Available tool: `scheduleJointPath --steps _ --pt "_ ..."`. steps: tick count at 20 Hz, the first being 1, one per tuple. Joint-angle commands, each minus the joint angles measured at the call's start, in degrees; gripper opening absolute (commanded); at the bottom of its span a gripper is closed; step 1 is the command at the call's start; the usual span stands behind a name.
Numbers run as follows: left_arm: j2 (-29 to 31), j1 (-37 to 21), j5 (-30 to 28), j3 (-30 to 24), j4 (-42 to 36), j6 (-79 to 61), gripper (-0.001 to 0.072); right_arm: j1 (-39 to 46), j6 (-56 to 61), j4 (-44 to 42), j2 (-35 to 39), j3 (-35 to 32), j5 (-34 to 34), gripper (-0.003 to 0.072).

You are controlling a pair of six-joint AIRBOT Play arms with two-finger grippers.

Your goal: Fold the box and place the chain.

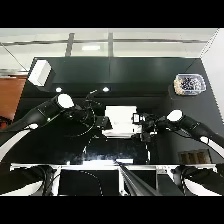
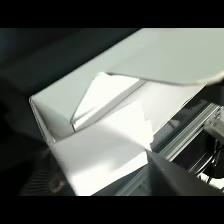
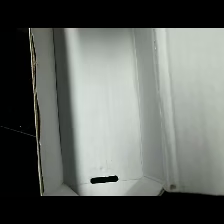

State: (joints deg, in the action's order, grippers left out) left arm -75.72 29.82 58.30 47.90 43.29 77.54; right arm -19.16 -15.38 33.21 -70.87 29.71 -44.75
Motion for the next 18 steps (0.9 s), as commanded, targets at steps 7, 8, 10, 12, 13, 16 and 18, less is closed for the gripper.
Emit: scheduleJointPath --steps 7,8,10,12,13,16,18 --pt "-0.1 6.8 -3.2 4.2 19.1 24.2 0.0502 0.0 0.0 0.0 0.0 0.0 0.0 0.0229" --pt "-0.1 7.8 -4.1 4.3 21.1 27.5 0.0502 0.0 0.0 0.0 0.0 0.0 0.0 0.0229" --pt "-0.5 9.7 -5.3 4.5 23.2 31.4 0.0502 0.0 0.0 0.0 0.0 0.0 0.0 0.0229" --pt "-1.2 11.3 -5.5 5.1 24.1 34.4 0.0502 0.0 0.0 0.0 0.0 0.0 0.0 0.0229" --pt "-1.7 12.0 -5.6 5.4 24.3 35.3 0.0502 0.0 0.0 0.0 0.0 0.0 0.0 0.0229" --pt "-3.3 13.5 -5.1 6.7 25.4 37.6 0.0502 0.0 0.0 0.0 0.0 0.0 0.0 0.0229" --pt "-4.7 14.4 -3.6 8.3 27.1 39.3 0.0502 0.0 0.0 0.0 0.0 0.0 0.0 0.0229"
